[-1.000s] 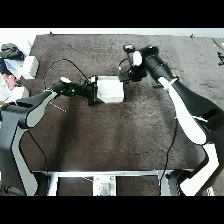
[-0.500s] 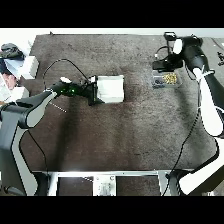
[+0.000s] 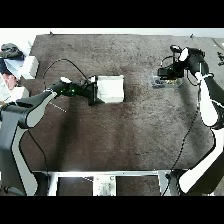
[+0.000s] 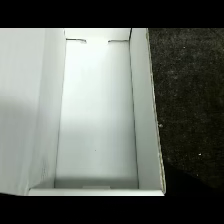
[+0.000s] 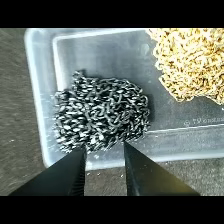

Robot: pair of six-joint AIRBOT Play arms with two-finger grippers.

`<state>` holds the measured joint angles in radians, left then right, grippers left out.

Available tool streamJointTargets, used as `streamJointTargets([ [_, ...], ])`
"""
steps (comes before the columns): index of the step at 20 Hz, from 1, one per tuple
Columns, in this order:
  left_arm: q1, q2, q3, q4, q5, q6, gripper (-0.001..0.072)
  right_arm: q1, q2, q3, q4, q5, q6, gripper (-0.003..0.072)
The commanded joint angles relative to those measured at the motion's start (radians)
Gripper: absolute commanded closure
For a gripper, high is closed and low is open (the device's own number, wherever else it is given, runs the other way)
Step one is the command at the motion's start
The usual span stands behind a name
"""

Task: Fold the box and place the chain.

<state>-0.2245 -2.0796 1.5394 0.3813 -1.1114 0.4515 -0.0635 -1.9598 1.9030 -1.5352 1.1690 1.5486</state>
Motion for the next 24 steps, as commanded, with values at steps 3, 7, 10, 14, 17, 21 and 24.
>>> streamJointTargets([
  [3, 0.000, 0.001, 0.000, 0.000, 0.001, -0.002, 0.0291, -0.006, -0.048, 0.001, 0.034, -0.007, -0.011, 0.0426],
  [7, 0.000, 0.001, 0.000, 0.000, 0.001, -0.002, 0.0291, -0.006, -0.057, 0.001, 0.033, -0.024, -0.012, 0.0426],
  [10, 0.000, 0.001, 0.000, 0.000, 0.001, -0.002, 0.0291, -0.006, -0.071, 0.001, 0.041, -0.021, -0.012, 0.0426],
  [14, 0.000, 0.001, 0.000, 0.000, 0.001, -0.002, 0.0291, -0.005, -0.077, 0.001, 0.040, -0.022, -0.012, 0.0538],
  [17, 0.000, 0.001, 0.000, 0.000, 0.001, -0.002, 0.0291, -0.005, -0.071, 0.002, 0.040, -0.022, -0.012, 0.0673],
  [21, 0.000, 0.001, 0.000, 0.000, 0.001, -0.002, 0.0291, -0.004, -0.038, 0.003, 0.040, -0.022, -0.012, 0.0673],
  [24, 0.000, 0.001, 0.000, 0.000, 0.001, -0.002, 0.0291, -0.004, 0.012, 0.003, 0.029, -0.023, -0.012, 0.0674],
])
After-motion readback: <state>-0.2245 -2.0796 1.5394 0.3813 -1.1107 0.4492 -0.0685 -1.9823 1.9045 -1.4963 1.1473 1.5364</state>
